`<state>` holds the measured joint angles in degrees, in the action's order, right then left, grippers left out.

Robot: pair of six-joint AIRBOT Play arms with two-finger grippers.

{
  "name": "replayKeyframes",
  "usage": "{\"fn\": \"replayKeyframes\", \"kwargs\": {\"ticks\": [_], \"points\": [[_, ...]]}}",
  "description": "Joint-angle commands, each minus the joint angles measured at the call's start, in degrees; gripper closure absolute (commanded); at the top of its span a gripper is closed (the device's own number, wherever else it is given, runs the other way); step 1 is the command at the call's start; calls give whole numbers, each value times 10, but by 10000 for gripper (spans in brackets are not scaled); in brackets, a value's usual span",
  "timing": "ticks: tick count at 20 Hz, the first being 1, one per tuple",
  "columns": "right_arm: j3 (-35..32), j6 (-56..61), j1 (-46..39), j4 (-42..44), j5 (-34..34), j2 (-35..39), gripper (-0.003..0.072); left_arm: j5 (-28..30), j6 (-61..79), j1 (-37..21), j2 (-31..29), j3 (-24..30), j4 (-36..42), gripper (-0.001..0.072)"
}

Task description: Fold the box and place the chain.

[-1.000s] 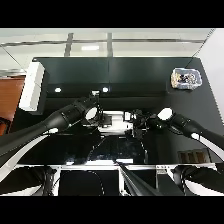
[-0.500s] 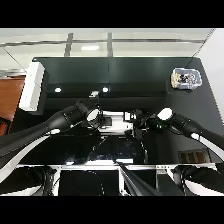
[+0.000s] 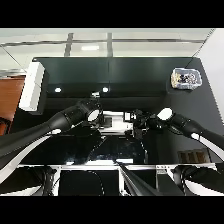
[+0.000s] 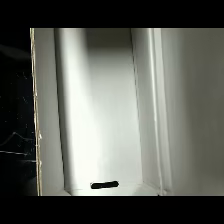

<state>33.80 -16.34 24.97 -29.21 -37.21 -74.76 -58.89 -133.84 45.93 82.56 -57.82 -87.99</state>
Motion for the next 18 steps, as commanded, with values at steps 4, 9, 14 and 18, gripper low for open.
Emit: {"fn": "replayKeyframes", "kwargs": {"ticks": [4,9,14,18], "points": [[0,0,0,1,0,0,496,-7,-2,-1,0,-16,-10,302],[0,0,0,1,0,0,497,-17,-2,-1,14,-17,-14,472],[0,0,0,1,0,0,496,-17,1,-1,22,-17,-5,687],[0,28,0,2,6,1,56,-18,1,-1,22,-18,-5,686]]}}
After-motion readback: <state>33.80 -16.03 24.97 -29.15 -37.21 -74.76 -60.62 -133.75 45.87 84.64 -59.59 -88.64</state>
